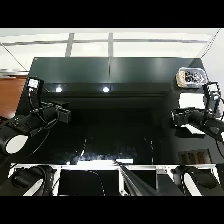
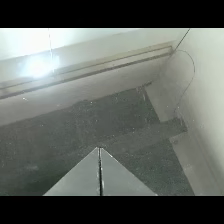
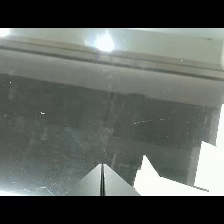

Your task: Fold the box and place the chain.

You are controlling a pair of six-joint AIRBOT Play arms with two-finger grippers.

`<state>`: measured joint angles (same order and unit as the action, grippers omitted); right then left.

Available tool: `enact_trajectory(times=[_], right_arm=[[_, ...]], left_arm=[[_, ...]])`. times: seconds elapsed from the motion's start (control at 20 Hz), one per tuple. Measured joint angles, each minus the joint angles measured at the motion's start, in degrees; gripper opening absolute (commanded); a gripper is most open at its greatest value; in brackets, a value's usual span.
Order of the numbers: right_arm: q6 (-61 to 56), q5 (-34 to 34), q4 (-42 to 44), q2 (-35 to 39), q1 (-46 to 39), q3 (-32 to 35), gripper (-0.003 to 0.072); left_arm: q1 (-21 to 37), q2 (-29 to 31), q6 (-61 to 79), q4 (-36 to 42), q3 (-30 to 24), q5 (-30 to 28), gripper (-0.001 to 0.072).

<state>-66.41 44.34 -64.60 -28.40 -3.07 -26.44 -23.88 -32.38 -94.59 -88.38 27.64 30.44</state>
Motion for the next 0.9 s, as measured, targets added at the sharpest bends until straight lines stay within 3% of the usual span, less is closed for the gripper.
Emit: enact_trajectory(times=[0.75,0.9], right_arm=[[0.0,-0.09,0.04,0.02,0.0,0.0,0.0017],[0.0,-3.67,1.92,0.02,0.0,0.0,0.0017]], left_arm=[[0.0,0.0,0.0,0.0,0.0,0.0,0.0027],[0.0,-0.07,0.0,0.0,0.0,-2.01,0.0027]])
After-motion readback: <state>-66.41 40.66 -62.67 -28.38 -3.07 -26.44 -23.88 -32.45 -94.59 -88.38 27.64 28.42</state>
